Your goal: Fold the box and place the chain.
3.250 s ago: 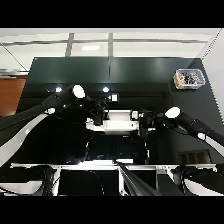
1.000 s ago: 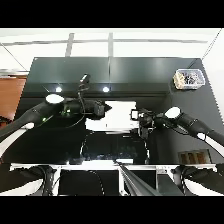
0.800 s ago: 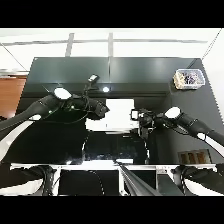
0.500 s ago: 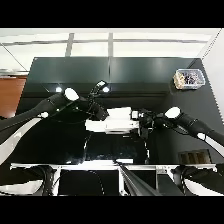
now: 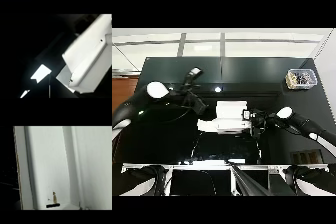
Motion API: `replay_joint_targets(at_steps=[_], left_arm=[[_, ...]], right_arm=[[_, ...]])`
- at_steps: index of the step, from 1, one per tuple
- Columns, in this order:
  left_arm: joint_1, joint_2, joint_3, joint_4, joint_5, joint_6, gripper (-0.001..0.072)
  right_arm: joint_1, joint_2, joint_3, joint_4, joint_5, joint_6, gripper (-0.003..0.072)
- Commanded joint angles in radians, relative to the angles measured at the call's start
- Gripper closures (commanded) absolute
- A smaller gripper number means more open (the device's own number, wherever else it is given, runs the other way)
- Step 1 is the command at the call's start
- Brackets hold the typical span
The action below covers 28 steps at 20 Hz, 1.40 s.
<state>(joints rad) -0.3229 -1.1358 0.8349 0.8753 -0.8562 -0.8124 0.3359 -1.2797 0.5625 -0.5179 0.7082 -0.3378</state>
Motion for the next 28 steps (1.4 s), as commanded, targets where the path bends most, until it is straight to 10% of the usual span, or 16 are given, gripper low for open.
replay_joint_targets(at_steps=[1, 2, 3, 7, 16, 22, 28], left_arm=[[0.032, 0.198, -0.206, -0.089, 0.058, 0.176, 0.0639], [0.009, 0.214, -0.26, -0.085, 0.043, 0.28, 0.0212], [-0.02, 0.213, -0.291, -0.061, 0.051, 0.353, 0.0001], [-0.162, 0.156, -0.293, 0.111, 0.165, 0.686, 0.0001], [-0.169, -0.165, -0.094, -0.059, 0.046, 0.784, 0.0014], [-0.167, -0.181, -0.08, -0.178, 0.01, 0.783, 0.0476], [-0.176, -0.216, -0.081, -0.262, 0.031, 0.782, 0.0512]], right_arm=[[0.001, 0.0, 0.0, 0.001, 0.0, 0.0, 0.0213], [0.001, 0.0, 0.0, 0.002, 0.0, 0.001, 0.0214], [0.001, 0.0, 0.0, 0.002, 0.0, 0.0, 0.0214], [0.001, 0.0, 0.0, 0.002, 0.0, 0.001, 0.0213], [0.001, 0.0, 0.0, 0.005, -0.006, 0.004, 0.0213], [0.001, 0.0, 0.0, 0.005, -0.006, 0.005, 0.0213], [0.001, 0.0, 0.0, 0.005, -0.006, 0.005, 0.0213]])
